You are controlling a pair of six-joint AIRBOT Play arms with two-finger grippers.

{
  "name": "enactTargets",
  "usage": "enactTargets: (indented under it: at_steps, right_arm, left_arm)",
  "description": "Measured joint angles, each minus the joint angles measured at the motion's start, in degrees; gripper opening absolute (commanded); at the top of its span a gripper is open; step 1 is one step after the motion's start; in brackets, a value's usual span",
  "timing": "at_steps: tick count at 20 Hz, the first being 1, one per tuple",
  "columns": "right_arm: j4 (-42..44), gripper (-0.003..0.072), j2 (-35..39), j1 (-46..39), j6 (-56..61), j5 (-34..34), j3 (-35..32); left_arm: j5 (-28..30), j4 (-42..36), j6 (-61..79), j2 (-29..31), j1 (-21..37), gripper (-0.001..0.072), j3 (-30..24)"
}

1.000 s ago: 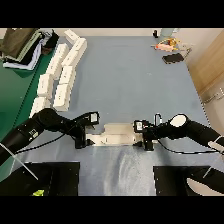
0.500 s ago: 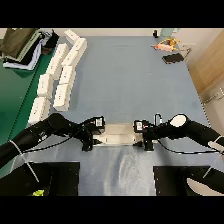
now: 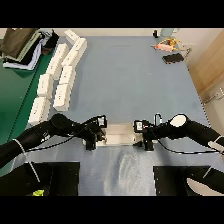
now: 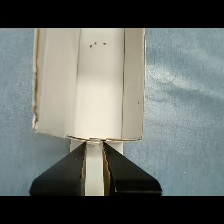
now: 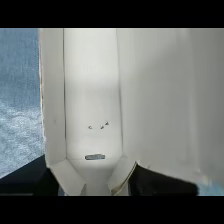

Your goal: Fold the box.

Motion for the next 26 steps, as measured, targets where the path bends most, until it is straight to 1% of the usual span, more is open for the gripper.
enactTargets:
  at_steps: [3,6,7,8,9,14,15,16,17,18,21,23,26]
  right_arm:
    - [-0.07,0.0523,0.02,-0.02,0.02,0.0,0.0]
    - [-0.07,0.0523,0.02,-0.02,0.02,-0.02,0.0]
    - [-0.07,0.0523,0.02,-0.02,0.02,0.0,0.0]
    - [-0.04,0.0523,0.02,-0.02,0.02,0.0,0.0]
    - [-0.04,0.0523,0.02,-0.02,0.02,0.0,0.0]
    - [-0.02,0.0523,0.02,-0.02,0.02,-0.02,0.0]
    - [-0.02,0.0523,0.02,-0.02,0.02,-0.02,0.0]
    - [-0.02,0.0523,0.02,-0.02,0.04,-0.02,0.0]
    - [-0.02,0.0523,0.02,-0.02,0.02,-0.02,0.0]
    - [0.0,0.0523,0.02,0.0,0.0,0.0,0.0]
    - [0.0,0.0523,0.02,0.0,0.0,0.0,0.0]
    - [0.02,0.0523,0.02,0.0,0.0,0.0,0.0]
    - [0.0,0.0523,0.02,0.0,0.0,0.0,0.0]
  left_arm:
    - [1.14,-3.61,1.64,-1.22,-1.14,0.0156,0.0]
    - [1.57,-5.46,2.49,-2.45,-1.77,0.0158,0.0]
    - [1.62,-5.88,2.6,-2.69,-1.86,0.0274,0.0]
    - [1.77,-6.16,2.73,-2.86,-1.95,0.0452,0.0]
    - [1.73,-6.23,2.73,-2.97,-1.99,0.0551,0.0]
    - [1.81,-6.54,-0.31,-3.21,-2.05,0.0548,0.0]
    - [1.81,-6.38,-1.42,-3.19,-2.05,0.0431,0.0]
    - [1.88,-6.03,-2.43,-3.02,-2.05,0.022,0.0]
    - [1.95,-5.6,-3.13,-2.78,-2.05,0.004,0.0]
    - [1.9,-5.09,-4.33,-2.21,-2.08,0.0012,0.0]
    - [1.7,-0.26,-13.42,1.07,-2.05,0.0012,0.15]
    - [0.24,6.97,-25.81,4.87,-2.05,0.0013,0.52]
    - [-6.56,22.21,-49.46,12.57,-2.05,0.0012,1.6]
